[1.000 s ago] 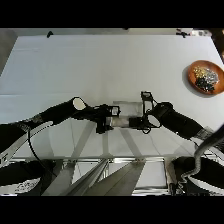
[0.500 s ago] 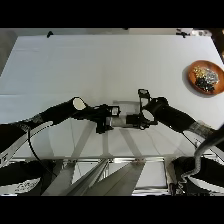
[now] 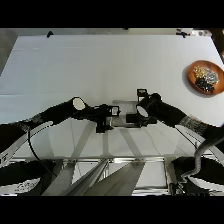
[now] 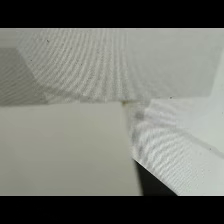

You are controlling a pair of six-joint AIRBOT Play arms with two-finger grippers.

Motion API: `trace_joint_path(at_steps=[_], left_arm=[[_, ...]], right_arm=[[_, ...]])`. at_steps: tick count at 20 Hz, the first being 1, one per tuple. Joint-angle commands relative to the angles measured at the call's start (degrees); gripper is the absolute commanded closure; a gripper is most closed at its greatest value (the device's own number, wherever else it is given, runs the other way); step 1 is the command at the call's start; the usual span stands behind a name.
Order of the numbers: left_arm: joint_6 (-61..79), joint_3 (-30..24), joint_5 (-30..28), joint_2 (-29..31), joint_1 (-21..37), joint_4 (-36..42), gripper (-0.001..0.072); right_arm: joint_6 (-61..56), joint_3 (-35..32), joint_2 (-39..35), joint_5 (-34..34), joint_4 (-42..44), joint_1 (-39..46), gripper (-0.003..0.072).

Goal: Fold the box and place the chain.

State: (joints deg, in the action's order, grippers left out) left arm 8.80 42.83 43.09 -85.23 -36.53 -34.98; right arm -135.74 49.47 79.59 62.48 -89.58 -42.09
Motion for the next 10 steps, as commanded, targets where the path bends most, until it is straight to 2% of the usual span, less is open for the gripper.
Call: trace_joint_path(at_steps=[1, 2, 3, 5, 6, 8, 10], left_arm=[[0.0, 0.0, 0.0, 0.0, 0.0, 0.0, 0.0362], [0.0, 0.0, 0.1, 0.0, 0.0, 0.0, 0.0362], [0.0, 0.0, 0.1, 0.0, 0.0, 0.0, 0.0362], [0.0, 0.0, 0.0, 0.0, 0.0, 0.0, 0.0362], [0.0, 0.0, 0.1, 0.0, 0.0, 0.0, 0.0362], [0.0, 0.0, 0.1, 0.0, 0.0, 0.0, 0.0362], [0.0, 0.0, 0.1, 0.0, 0.0, 0.0, 0.0362]], right_arm=[[-1.9, 0.0, 0.4, 1.5, -0.3, -0.1, 0.0666], [-2.0, 0.0, 0.4, 1.5, -0.4, -0.1, 0.0666], [-2.0, 0.0, 0.4, 1.4, -0.7, -0.3, 0.0619], [-1.8, 0.0, 0.4, 1.3, -1.2, -1.0, 0.0241], [-1.8, 0.0, 0.4, 1.2, -1.5, -1.3, 0.0239], [-1.8, 0.0, 0.4, 1.0, -1.6, -1.7, 0.0461], [-1.8, 0.0, 0.4, 1.0, -1.6, -1.7, 0.0518]])
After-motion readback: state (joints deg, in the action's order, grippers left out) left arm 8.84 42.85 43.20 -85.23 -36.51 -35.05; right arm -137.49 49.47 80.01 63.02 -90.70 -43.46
